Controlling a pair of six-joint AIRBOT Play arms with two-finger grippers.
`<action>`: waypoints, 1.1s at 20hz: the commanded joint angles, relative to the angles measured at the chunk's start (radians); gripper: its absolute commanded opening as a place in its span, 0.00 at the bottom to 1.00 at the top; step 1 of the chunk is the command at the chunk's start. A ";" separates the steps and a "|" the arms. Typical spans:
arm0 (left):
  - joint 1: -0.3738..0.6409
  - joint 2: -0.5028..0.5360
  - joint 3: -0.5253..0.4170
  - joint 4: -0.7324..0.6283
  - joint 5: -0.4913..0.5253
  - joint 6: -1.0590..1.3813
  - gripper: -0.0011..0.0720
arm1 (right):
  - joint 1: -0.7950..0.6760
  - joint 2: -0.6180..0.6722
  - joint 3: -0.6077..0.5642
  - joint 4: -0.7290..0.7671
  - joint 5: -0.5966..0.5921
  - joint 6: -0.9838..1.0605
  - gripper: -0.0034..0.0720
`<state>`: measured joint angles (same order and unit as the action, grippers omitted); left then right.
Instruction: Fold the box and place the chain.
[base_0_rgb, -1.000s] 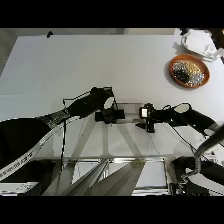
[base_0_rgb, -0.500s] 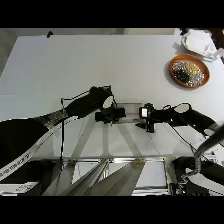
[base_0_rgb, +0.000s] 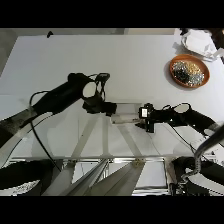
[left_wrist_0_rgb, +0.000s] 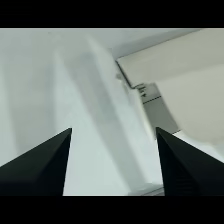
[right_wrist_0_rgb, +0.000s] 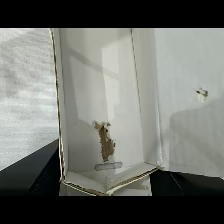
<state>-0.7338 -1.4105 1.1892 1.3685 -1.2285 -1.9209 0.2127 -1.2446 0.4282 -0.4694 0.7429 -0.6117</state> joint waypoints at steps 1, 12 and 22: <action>0.064 0.100 -0.035 0.037 -0.022 0.474 0.97 | 0.000 0.000 0.000 0.000 0.001 0.001 0.62; 0.187 0.075 -0.429 -0.631 0.416 1.931 0.98 | 0.000 0.000 0.000 -0.001 0.001 0.001 0.62; 0.171 -0.016 -0.429 -0.707 0.498 2.015 0.98 | 0.000 0.000 0.000 -0.001 0.001 0.001 0.62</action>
<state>-0.5583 -1.4174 0.7620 0.6807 -0.7486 0.0654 0.2127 -1.2449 0.4282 -0.4698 0.7433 -0.6113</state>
